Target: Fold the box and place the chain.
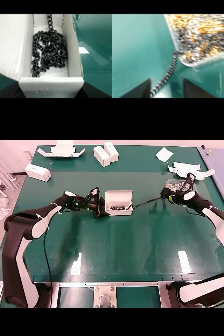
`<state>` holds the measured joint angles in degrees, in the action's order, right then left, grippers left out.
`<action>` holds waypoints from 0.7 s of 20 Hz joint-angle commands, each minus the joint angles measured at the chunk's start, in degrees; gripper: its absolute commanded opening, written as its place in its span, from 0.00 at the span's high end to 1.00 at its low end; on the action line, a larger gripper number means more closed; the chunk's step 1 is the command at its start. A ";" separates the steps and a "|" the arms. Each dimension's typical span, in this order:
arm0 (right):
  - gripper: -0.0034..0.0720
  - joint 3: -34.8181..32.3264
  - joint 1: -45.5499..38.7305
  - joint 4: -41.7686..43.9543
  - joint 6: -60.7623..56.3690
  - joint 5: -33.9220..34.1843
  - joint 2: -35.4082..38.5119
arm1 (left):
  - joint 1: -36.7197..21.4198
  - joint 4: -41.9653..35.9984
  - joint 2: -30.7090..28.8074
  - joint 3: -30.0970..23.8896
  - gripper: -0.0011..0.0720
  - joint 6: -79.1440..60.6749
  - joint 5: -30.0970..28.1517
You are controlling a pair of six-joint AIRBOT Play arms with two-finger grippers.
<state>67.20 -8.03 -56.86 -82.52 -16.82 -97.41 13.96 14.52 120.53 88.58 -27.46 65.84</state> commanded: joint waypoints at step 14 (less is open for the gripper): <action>0.94 2.91 0.33 0.37 0.20 2.97 -3.26 | -0.07 -0.02 -0.04 0.04 0.25 0.00 0.83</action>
<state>69.54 -7.88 -56.51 -82.43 -13.47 -100.82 13.96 14.59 120.53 88.55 -27.46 66.65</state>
